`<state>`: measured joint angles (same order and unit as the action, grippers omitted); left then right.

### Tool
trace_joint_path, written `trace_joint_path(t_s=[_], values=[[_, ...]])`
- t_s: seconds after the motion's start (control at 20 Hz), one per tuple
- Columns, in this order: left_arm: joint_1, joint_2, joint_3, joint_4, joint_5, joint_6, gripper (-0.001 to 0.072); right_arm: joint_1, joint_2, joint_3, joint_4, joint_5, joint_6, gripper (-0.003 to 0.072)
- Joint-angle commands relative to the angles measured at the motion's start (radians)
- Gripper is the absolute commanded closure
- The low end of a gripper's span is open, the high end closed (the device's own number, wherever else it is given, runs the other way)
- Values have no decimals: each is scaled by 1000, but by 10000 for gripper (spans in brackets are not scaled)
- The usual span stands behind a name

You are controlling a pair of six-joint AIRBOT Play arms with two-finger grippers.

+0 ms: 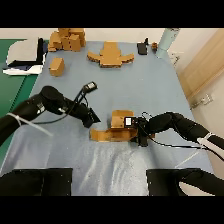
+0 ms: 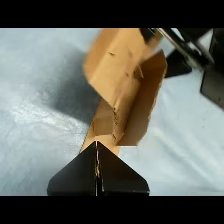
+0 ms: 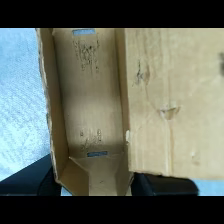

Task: Fold the box.

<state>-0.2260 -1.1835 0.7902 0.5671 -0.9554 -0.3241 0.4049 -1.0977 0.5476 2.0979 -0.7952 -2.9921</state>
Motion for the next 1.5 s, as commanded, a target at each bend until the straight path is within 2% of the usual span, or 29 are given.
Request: trace_joint_path(t_s=[0.0, 0.05, 0.1, 0.15, 0.2, 0.5, 0.8, 0.85, 0.9, 1.0, 1.05, 1.1, 1.2, 1.25, 1.3, 1.45], values=[[-107, 73, -84, 20, 115, 228, 695, 0, 0, 1, -4, 0, 0, 182], [-106, 71, -100, -25, 105, 327, 694, 0, 0, 0, -4, 0, 0, 182], [-103, 67, -126, -73, 109, 440, 651, 0, 0, 1, -4, 1, 0, 181], [-103, 58, -150, -128, 113, 549, 243, 0, 0, 1, -5, 1, 0, 182], [-103, 43, -173, -175, 127, 649, 23, 0, 0, 1, -7, 0, 0, 181], [-118, -53, -193, -186, 241, 706, 22, 0, 0, 1, -8, 0, 0, 181], [-171, -71, -193, -235, 245, 705, 27, 0, 0, 1, -8, 0, 0, 181], [-181, -76, -192, -238, 254, 705, 144, 0, 0, 1, -8, 0, 0, 181], [-189, -81, -191, -238, 270, 704, 228, 0, 0, 1, -8, 0, 0, 182], [-202, -90, -183, -239, 296, 697, 245, 0, 0, 1, -8, 1, 0, 182], [-209, -91, -180, -238, 300, 692, 393, 0, 0, 1, -8, 0, 0, 182], [-215, -94, -178, -238, 302, 693, 492, 0, 0, 0, -8, 0, 0, 182], [-229, -106, -169, -239, 322, 690, 493, 0, 0, 1, -8, 1, 0, 182], [-236, -112, -162, -238, 325, 683, 564, 0, 0, 1, -8, 0, 0, 182], [-242, -118, -154, -238, 325, 660, 596, 0, 0, 1, -8, 0, 0, 182], [-255, -119, -145, -238, 335, 640, 596, 0, 0, 1, -8, 1, 0, 182]])
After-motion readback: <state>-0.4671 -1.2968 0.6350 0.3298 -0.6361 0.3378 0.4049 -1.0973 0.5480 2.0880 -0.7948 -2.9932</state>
